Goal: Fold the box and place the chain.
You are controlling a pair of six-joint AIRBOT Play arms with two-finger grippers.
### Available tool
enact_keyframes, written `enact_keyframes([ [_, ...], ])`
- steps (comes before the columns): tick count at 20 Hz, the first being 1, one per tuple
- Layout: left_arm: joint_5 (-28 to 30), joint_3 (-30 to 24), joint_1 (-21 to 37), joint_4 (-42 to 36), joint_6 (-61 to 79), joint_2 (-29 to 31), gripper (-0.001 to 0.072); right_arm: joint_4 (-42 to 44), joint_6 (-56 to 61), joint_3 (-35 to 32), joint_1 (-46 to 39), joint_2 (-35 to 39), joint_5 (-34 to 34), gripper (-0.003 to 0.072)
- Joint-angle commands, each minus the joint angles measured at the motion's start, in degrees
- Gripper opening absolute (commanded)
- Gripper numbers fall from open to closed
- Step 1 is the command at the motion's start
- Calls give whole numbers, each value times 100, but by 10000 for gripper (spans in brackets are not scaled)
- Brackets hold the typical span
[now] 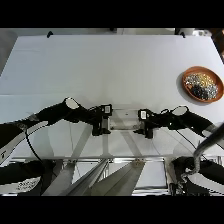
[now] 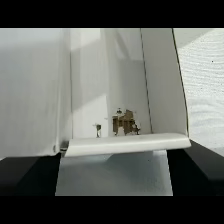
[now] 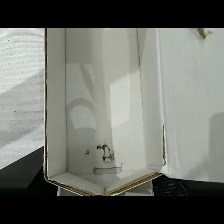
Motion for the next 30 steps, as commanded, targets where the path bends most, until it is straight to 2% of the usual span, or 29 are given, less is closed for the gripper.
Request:
enact_keyframes([
  [1,55,-4,-9,-131,-7,-35,696,-2,-2,4,2,7,2,408],
  [6,116,-4,-44,-162,-57,-107,685,-2,-2,7,2,7,2,408],
  [8,116,-4,-44,-162,-66,-107,558,-2,-2,4,2,7,2,408],
  [11,111,-4,-59,-136,-66,-107,537,-2,-2,4,2,7,2,408],
  [12,105,-4,-83,-90,-66,-105,471,-2,-2,4,2,7,2,408],
  [16,116,-4,-195,79,-66,-96,444,-2,-2,4,2,7,2,408],
  [17,116,-4,-216,105,-66,-96,399,-2,-2,4,2,7,0,408],
  [18,107,-4,-223,133,-66,-96,389,-2,-2,4,2,7,2,408],
  [30,109,-2,-221,118,-66,-96,391,-2,-2,4,2,7,2,408],
])
